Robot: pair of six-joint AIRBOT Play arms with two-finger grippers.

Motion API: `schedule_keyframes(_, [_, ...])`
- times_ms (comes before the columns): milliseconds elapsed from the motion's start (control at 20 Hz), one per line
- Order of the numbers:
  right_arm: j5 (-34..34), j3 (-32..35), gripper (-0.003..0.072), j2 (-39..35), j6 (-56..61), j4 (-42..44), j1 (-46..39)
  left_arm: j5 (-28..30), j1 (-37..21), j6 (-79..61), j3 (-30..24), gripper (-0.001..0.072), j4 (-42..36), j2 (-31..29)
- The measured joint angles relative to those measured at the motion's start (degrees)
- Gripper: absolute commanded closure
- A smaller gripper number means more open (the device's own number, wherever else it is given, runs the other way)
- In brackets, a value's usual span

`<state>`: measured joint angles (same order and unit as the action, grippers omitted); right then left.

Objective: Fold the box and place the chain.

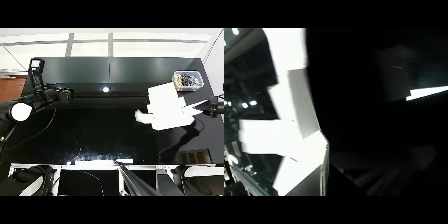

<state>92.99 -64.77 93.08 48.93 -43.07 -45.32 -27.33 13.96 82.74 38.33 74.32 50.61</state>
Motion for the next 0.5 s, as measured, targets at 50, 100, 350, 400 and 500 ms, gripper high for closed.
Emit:
schedule_keyframes(50, [-1.4, 2.4, 0.0637, -2.1, -1.0, 1.8, 1.6, 0.2, 0.0, 0.0, 0.0, 0.0009, -0.1, 0.0])
schedule_keyframes(100, [-3.3, 5.2, 0.0637, -4.7, -1.9, 3.8, 3.6, 0.2, 0.0, 0.0, 0.0, 0.0009, -0.2, 0.0])
schedule_keyframes(350, [-15.6, 19.6, 0.0637, -20.6, -4.0, 9.4, 17.0, 0.0, 0.0, 0.0, 0.0, 0.0009, -1.1, 0.0])
schedule_keyframes(400, [-18.6, 22.8, 0.0637, -24.3, -3.7, 10.3, 20.4, -0.2, 0.1, 0.0, 0.0, 0.0010, -1.6, 0.0])
schedule_keyframes(500, [-24.3, 28.6, 0.0637, -31.3, -3.3, 11.8, 27.2, -0.5, 0.4, 0.0, 0.0, 0.0009, -2.9, 0.2])
